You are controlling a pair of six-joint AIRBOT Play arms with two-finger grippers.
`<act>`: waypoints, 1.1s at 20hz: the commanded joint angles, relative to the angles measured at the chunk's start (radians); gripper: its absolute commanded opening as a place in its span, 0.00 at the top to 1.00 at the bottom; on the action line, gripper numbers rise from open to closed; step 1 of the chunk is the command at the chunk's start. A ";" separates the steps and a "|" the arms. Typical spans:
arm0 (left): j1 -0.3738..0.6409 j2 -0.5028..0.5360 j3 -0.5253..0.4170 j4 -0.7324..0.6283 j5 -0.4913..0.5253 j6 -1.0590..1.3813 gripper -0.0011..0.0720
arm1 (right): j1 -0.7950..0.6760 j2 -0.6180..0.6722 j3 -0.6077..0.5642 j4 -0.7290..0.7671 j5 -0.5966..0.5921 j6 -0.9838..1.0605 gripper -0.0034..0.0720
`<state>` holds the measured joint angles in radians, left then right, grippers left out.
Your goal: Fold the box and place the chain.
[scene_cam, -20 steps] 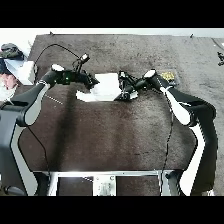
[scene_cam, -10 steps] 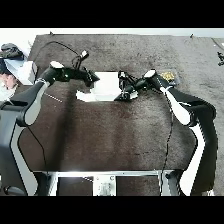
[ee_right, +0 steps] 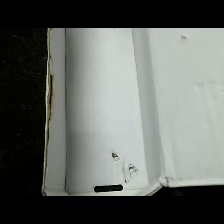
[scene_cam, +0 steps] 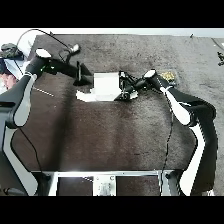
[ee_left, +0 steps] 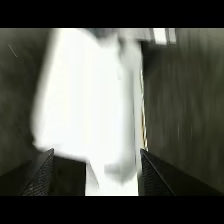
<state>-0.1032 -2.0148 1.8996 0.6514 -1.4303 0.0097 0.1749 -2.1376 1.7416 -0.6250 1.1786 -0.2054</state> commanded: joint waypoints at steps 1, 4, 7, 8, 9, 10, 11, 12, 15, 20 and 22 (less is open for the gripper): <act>-0.054 0.000 -0.007 0.307 0.043 0.024 0.17 | 0.000 0.000 0.000 0.000 0.001 0.000 0.36; -0.064 0.000 -0.049 0.329 0.135 0.026 0.12 | 0.000 0.000 0.000 0.000 0.000 0.000 0.36; -0.064 -0.001 -0.108 0.300 0.154 0.063 0.11 | 0.000 0.000 0.000 0.000 0.000 0.000 0.36; -0.064 -0.001 -0.130 0.267 0.169 0.081 0.11 | 0.000 0.000 0.000 0.000 0.000 0.000 0.36; -0.064 -0.001 -0.150 0.237 0.182 0.099 0.11 | 0.000 0.000 0.000 0.000 0.000 0.000 0.36; -0.064 -0.001 -0.163 0.216 0.186 0.115 0.11 | 0.000 0.000 0.000 0.000 0.000 0.000 0.36; -0.064 -0.001 -0.172 0.201 0.193 0.123 0.11 | 0.000 0.000 0.000 0.000 0.000 0.000 0.36; -0.066 -0.001 -0.172 0.200 0.193 0.123 0.11 | 0.000 0.000 0.000 0.000 0.000 0.000 0.36; -0.084 -0.001 -0.172 0.205 0.198 0.123 0.11 | 0.000 0.000 0.000 0.000 0.000 0.000 0.36; -0.108 -0.001 -0.172 0.232 0.264 0.100 0.11 | 0.000 0.000 0.000 0.000 0.000 0.000 0.36; -0.108 -0.001 -0.172 0.232 0.257 0.100 0.11 | 0.000 0.000 0.000 0.000 0.000 0.000 0.36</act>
